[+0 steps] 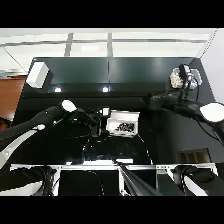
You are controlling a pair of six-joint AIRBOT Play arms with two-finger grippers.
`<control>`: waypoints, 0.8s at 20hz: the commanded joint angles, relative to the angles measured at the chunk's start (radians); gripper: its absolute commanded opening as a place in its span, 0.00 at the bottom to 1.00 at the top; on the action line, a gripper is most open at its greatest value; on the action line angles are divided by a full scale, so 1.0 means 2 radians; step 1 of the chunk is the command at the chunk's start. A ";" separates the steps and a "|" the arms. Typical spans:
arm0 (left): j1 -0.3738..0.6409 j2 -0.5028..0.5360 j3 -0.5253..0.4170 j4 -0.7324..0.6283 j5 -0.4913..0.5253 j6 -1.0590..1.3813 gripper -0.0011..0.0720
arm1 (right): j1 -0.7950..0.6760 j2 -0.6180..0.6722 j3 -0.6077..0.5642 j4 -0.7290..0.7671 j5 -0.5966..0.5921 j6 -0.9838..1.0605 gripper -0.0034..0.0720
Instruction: Fold the box and place the chain.
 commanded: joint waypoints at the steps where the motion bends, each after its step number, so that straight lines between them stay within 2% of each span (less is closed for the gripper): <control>1: 0.000 0.000 0.000 0.007 0.005 -0.001 0.62 | 0.013 -0.096 0.019 0.028 -0.012 -0.013 0.97; 4: 0.000 0.000 0.000 0.006 0.006 -0.001 0.62 | 0.025 -0.135 0.019 0.027 0.030 -0.185 0.97; 5: 0.000 0.000 0.000 0.007 0.006 -0.001 0.62 | 0.023 -0.134 0.027 0.026 0.059 -0.227 0.97; 8: 0.000 0.000 0.000 0.007 0.006 -0.001 0.62 | 0.021 -0.134 0.077 0.026 0.195 -0.324 0.97; 10: 0.000 0.000 0.000 0.007 0.005 -0.001 0.62 | 0.021 -0.134 0.094 0.025 0.248 -0.391 0.97; 12: 0.000 0.000 0.000 0.006 0.005 -0.001 0.62 | 0.025 -0.135 0.094 0.019 0.251 -0.412 0.97; 16: 0.000 0.000 0.000 0.006 0.005 -0.001 0.62 | 0.076 -0.135 0.080 -0.065 0.235 -0.414 0.97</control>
